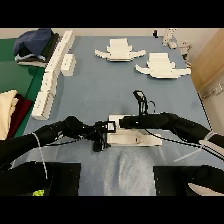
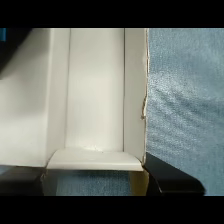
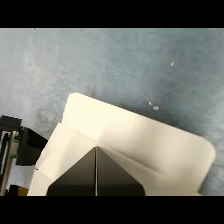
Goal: Fold the box.
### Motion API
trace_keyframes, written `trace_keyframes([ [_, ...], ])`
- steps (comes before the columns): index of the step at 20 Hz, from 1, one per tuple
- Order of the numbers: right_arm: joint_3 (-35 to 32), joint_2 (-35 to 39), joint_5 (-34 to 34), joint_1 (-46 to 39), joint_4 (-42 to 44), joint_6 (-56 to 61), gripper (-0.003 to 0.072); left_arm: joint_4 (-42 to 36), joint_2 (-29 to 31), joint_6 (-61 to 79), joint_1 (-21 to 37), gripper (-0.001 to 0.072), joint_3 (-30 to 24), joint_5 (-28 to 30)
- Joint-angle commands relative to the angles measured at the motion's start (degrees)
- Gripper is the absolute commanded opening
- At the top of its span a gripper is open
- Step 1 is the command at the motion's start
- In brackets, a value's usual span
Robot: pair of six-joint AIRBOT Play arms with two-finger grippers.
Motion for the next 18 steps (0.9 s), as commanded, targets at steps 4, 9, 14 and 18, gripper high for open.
trace_keyframes([
  [4,0.8,16.9,-15.1,0.0,-16.0,0.0,0.0002,-0.1,0.0,0.0,0.0,0.0507,0.0,0.1],
  [9,0.2,23.2,-35.4,0.0,-20.2,-10.5,0.0197,-0.1,0.0,0.0,0.0,0.0507,0.0,0.1],
  [14,0.1,21.8,-39.6,0.0,-32.0,-22.8,0.0427,-0.1,0.0,0.0,0.0,0.0507,0.0,0.1],
  [18,0.1,16.3,-39.5,0.0,-33.9,-29.1,0.0431,-0.1,0.0,0.0,0.0,0.0507,0.0,0.1],
])
